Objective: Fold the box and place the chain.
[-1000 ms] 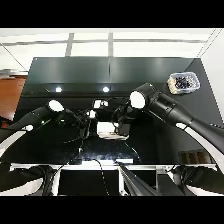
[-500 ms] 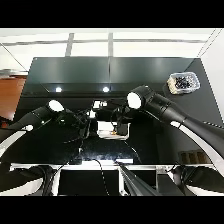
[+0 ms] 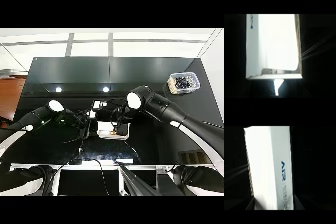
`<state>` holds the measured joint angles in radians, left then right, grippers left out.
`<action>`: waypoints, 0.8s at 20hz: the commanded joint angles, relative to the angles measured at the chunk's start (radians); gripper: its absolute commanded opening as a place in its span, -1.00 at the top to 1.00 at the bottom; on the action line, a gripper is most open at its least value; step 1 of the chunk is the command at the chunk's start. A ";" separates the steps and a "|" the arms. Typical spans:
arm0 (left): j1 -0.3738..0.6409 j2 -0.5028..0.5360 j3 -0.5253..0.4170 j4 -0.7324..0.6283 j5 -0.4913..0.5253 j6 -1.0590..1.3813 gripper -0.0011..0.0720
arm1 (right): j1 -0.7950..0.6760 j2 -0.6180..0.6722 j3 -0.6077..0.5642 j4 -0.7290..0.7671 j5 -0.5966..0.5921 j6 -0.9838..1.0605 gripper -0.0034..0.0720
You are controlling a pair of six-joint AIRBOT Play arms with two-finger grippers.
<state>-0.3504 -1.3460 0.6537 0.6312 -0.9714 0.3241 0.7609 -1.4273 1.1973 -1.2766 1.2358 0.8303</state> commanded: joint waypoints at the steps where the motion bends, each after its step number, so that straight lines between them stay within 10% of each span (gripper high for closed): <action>1: 0.000 -0.001 0.000 0.000 0.000 0.000 -0.31 | 0.000 0.000 0.000 0.000 0.002 0.000 -0.49; 4: 0.000 -0.001 0.000 0.000 0.000 0.000 -0.31 | 0.000 0.000 0.000 0.000 0.000 0.004 -0.95; 16: 0.000 -0.001 0.000 0.000 0.000 0.000 -0.31 | 0.000 0.020 0.073 0.009 0.100 0.036 -0.95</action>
<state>-0.3504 -1.3460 0.6540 0.6312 -0.9714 0.3237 0.7609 -1.4105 1.2350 -1.2716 1.2739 0.8497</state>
